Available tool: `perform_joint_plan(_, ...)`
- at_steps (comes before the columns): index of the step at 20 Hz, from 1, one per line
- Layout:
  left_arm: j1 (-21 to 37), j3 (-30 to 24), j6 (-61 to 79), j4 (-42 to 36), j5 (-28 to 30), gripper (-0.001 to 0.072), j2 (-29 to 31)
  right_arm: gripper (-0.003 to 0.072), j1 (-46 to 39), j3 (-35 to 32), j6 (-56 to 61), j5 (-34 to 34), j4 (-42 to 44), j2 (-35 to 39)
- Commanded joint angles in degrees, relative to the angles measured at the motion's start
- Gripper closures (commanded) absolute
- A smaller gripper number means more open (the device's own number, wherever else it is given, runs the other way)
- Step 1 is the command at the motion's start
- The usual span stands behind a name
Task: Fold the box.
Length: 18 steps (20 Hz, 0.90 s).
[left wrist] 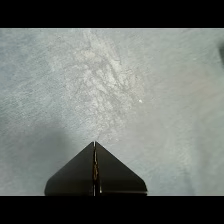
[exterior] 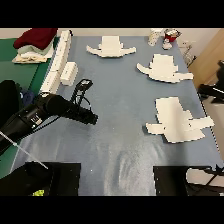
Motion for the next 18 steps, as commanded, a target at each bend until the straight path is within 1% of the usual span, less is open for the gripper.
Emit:
perform_joint_plan(1, 0.0, 0.0, -0.2, -1.5, 0.4, 0.0695, 0.1, 0.0206, -15.9, 1.4, -13.9, -2.4, 6.0, -4.6)
perform_joint_plan(3, 0.0, 0.0, -0.2, -1.9, 0.4, 0.0696, 0.1, 0.0206, -21.9, 1.5, -22.4, -4.5, 14.6, -8.0)
perform_joint_plan(5, 0.0, 0.0, -0.2, -1.9, 0.9, 0.0696, 0.1, 0.0206, -25.5, 1.5, -28.0, -7.0, 21.0, -11.2)
perform_joint_plan(8, 0.0, 0.0, -0.2, -1.9, 1.0, 0.0696, 0.0, 0.0208, -27.0, 1.5, -34.2, -10.0, 23.1, -15.0)
perform_joint_plan(10, 0.0, 0.0, -0.2, -1.9, 1.0, 0.0696, 0.0, 0.0208, -26.9, 1.5, -36.3, -10.6, 23.6, -16.8)
perform_joint_plan(11, 0.0, 0.0, -0.2, -2.1, 1.0, 0.0695, 0.1, 0.0237, -26.9, 1.5, -36.6, -10.6, 24.4, -17.2)
perform_joint_plan(14, 0.0, 0.0, -0.2, -2.6, 1.0, 0.0695, 0.0, 0.0263, -26.9, 1.5, -38.0, -11.6, 26.3, -17.6)
perform_joint_plan(18, 0.0, 0.0, -0.2, -2.6, 1.0, 0.0696, 0.1, 0.0557, -26.7, 1.5, -39.6, -16.3, 36.1, -17.6)
